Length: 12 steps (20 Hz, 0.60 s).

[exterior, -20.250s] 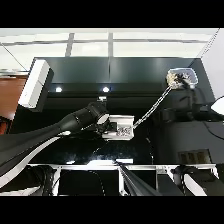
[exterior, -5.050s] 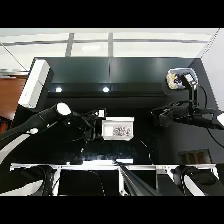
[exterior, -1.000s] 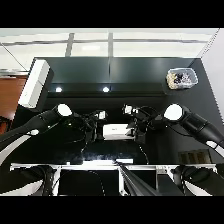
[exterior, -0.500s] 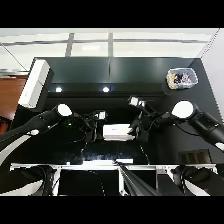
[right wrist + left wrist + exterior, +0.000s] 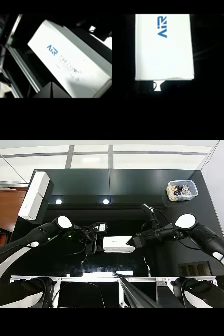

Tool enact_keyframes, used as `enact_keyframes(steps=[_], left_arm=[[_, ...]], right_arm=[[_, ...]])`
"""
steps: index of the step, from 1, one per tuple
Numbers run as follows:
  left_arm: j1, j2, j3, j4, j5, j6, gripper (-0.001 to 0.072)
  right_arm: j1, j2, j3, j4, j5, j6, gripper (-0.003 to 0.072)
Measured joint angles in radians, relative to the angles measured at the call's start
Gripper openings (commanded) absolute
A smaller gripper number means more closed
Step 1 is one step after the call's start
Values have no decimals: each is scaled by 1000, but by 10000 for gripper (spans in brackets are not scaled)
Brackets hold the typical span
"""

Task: Fold the box and place the chain.

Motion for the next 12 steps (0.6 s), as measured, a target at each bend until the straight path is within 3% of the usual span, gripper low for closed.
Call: enact_keyframes(steps=[12], left_arm=[[0, 0, 0, -1, 19, 0, 440]], right_arm=[[-3, -131, -8, -15, -51, 108, 15]])
